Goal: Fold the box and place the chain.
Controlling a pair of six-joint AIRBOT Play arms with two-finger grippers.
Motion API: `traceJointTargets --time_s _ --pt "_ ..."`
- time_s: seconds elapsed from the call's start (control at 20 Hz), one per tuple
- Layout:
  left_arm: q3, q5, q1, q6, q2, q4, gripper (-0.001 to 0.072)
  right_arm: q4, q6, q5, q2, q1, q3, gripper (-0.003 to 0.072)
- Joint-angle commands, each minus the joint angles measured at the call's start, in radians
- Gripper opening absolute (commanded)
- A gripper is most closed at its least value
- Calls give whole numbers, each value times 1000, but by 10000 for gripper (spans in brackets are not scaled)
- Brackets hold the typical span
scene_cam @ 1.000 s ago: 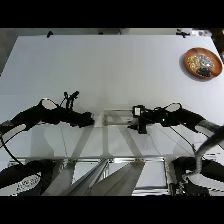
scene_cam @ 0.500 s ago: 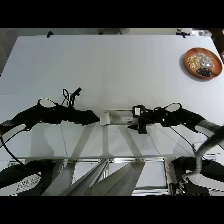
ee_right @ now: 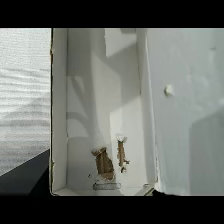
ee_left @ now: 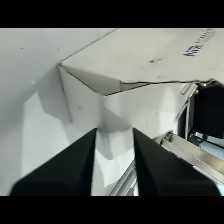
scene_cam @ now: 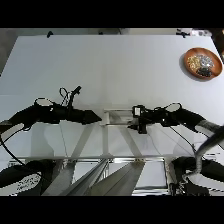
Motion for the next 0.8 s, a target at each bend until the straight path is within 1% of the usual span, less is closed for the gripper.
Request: traceJointTargets --time_s 0.0,0.15,0.35,0.5,0.55,0.6,0.7,0.75 --pt "0 -39 1 66 0 -59 363 0 0 0 1 0 0 403" --pt "0 -39 0 66 0 -58 394 0 0 0 1 0 0 403" --pt "0 -38 -2 57 0 -58 395 0 0 0 1 0 0 403" --pt "0 -22 -2 -6 0 -50 397 0 0 0 1 0 0 403" --pt "3 -12 -3 -35 0 -26 396 0 0 0 1 0 0 403" --pt "15 -3 -9 -88 0 30 395 0 0 0 1 0 0 403" --pt "58 -1 -41 -220 0 154 396 0 0 0 1 0 0 403" --pt "88 2 -64 -265 0 190 396 0 0 0 1 0 0 403"
